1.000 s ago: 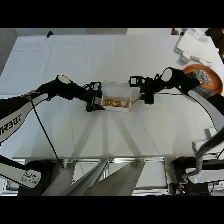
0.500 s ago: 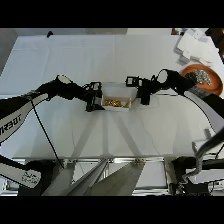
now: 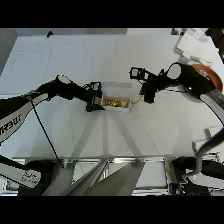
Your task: Fold the box and place the chain.
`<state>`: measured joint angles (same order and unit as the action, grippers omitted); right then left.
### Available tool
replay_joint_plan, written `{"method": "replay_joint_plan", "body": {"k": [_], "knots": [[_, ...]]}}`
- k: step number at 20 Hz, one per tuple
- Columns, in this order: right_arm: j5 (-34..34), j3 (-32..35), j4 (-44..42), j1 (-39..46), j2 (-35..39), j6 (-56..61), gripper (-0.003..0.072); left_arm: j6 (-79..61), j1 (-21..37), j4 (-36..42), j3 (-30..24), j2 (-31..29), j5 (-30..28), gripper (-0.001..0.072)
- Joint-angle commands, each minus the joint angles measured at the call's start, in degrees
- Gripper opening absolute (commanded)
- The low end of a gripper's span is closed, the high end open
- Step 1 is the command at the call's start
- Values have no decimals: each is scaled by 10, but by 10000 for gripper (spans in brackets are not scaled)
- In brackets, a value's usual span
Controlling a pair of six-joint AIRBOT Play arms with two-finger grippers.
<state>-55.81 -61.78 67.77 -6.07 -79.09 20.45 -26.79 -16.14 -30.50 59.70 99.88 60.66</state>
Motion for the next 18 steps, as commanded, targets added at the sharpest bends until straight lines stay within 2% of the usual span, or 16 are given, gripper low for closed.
{"method": "replay_joint_plan", "body": {"k": [1, 2, 3, 5, 6, 11, 18], "knots": [[-9, -1, 5, 0, 37, 3, 80, 0, 0, 0, 0, 0, 0, 278], [-14, -1, 10, 0, 31, -10, 243, 0, 0, 0, 0, 0, 0, 278], [-24, -1, 9, 0, 22, -42, 299, 0, 0, 0, 0, 0, 0, 278], [-40, -1, 8, -1, -7, -97, 315, 0, 0, 0, 0, 0, 0, 278], [-42, -1, 8, 0, -24, -112, 347, 0, 0, 0, 0, 0, 0, 278], [-35, -1, -4, -1, -94, -135, 347, 0, 0, 0, 0, 0, 0, 278], [17, -1, -10, -12, -129, -151, 337, 0, 0, 0, 0, 0, 0, 278]]}}
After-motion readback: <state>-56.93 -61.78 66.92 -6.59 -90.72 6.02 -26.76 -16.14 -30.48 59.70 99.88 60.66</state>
